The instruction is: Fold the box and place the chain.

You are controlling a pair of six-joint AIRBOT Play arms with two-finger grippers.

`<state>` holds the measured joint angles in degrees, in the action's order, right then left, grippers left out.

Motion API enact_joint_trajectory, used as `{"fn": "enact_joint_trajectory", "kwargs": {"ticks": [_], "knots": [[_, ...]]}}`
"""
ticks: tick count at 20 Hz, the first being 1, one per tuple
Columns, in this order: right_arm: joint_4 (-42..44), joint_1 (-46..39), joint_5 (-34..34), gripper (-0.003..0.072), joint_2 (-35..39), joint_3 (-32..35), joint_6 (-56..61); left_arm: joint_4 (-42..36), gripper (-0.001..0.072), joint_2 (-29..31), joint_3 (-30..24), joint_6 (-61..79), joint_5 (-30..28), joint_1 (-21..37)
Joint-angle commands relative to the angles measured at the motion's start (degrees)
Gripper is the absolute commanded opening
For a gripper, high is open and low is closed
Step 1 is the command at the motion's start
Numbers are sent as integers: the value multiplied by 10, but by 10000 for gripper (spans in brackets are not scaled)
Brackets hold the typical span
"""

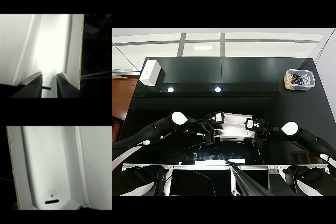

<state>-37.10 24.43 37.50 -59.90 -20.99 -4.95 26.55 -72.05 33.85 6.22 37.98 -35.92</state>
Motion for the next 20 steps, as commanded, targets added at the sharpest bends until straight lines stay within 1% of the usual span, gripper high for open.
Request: {"fn": "enact_joint_trajectory", "kwargs": {"ticks": [1,2,4,5,7,8,9,10,11,12,14,15,16,18,19,20], "knots": [[1,0,0,465,0,0,0,-2,274,-1,0,1,-1,-3],[1,0,0,466,0,0,0,-2,276,-1,0,1,-1,-3],[1,0,0,466,0,0,0,-2,424,-1,0,0,-1,-3],[0,0,0,466,0,0,0,3,409,-1,0,1,-1,-3],[0,0,0,466,0,0,0,15,230,-1,0,1,-1,-3],[0,0,0,466,0,0,0,15,244,-1,0,0,-1,-3],[0,0,0,466,0,0,0,15,232,-1,0,0,0,-3],[0,0,0,466,0,0,0,15,84,0,0,0,0,-3],[0,0,0,466,0,0,0,16,28,3,0,-5,-1,-2],[1,0,0,466,0,0,0,16,28,10,0,-14,0,3],[0,0,0,466,0,0,0,21,28,33,0,-83,4,23],[0,0,0,466,0,0,0,40,27,46,0,-128,22,39],[0,0,0,466,0,0,0,68,27,59,0,-184,41,58],[0,0,0,466,0,0,0,132,27,82,0,-355,91,116],[0,0,0,466,0,0,0,159,27,89,0,-434,123,151],[0,0,0,466,0,0,0,183,28,90,0,-490,167,189]]}}
